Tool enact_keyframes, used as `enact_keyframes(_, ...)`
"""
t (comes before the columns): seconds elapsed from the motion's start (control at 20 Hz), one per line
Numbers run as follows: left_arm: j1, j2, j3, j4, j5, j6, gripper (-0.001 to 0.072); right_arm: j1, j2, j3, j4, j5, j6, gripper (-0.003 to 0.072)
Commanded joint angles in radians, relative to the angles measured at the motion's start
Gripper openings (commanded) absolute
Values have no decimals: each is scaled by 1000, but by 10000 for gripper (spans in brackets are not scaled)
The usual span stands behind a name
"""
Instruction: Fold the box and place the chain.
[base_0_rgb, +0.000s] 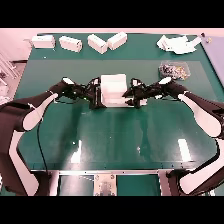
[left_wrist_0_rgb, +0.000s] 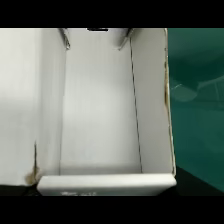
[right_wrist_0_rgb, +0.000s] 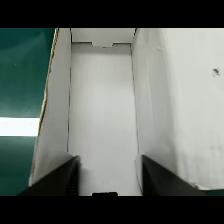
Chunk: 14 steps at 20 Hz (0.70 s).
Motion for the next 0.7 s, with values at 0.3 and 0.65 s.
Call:
enact_keyframes(0.3,0,1,0,1,0,1,585,-94,62,2,-35,55,183,214)
enact_keyframes(0.65,0,1,0,2,0,1,585,-203,177,3,-35,54,598,13)
